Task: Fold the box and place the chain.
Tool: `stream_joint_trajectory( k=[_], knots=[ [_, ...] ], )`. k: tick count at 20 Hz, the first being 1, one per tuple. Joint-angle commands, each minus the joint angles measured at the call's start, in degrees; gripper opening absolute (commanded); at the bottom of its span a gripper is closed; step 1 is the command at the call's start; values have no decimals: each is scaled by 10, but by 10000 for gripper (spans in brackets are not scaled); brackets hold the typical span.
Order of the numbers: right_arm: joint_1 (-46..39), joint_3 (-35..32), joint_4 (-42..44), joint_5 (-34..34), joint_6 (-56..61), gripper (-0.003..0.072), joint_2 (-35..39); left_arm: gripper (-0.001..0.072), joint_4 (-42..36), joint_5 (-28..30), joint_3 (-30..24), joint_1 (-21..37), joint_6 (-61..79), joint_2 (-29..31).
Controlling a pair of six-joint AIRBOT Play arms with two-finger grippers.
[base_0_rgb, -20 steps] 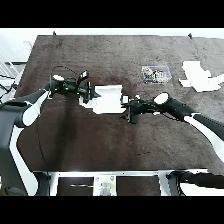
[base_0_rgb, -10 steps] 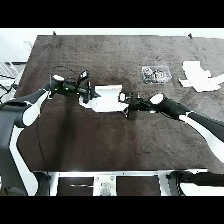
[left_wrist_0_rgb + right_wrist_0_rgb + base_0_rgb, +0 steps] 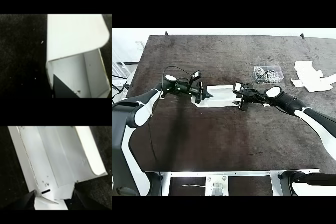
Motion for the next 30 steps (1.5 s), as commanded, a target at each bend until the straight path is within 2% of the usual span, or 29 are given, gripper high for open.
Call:
stream_joint_trajectory(
  k=[1, 5, 19, 23, 24, 28, 30],
  knots=[
    [-11, 21, 3, 26, -6, 642, -21, 18, 0, 0, 0, 0, 0, 0],
    [-43, 58, 18, 117, -10, 643, -52, 18, 0, -1, 0, 0, 0, 0],
    [-91, 221, 35, 336, -39, 644, -192, 18, 0, -1, 0, 0, 0, 0],
    [-91, 226, 37, 351, -57, 645, -213, 18, 0, -1, 0, 0, 0, 0],
    [-91, 226, 37, 352, -57, 686, -219, 18, 0, -1, 0, 0, 0, 0],
    [-91, 229, 41, 355, -57, 686, -238, 18, 0, -1, 0, 0, 0, 0],
    [-91, 236, 71, 365, -67, 686, -248, 18, 0, -1, 0, 0, 0, 0]
  ],
)
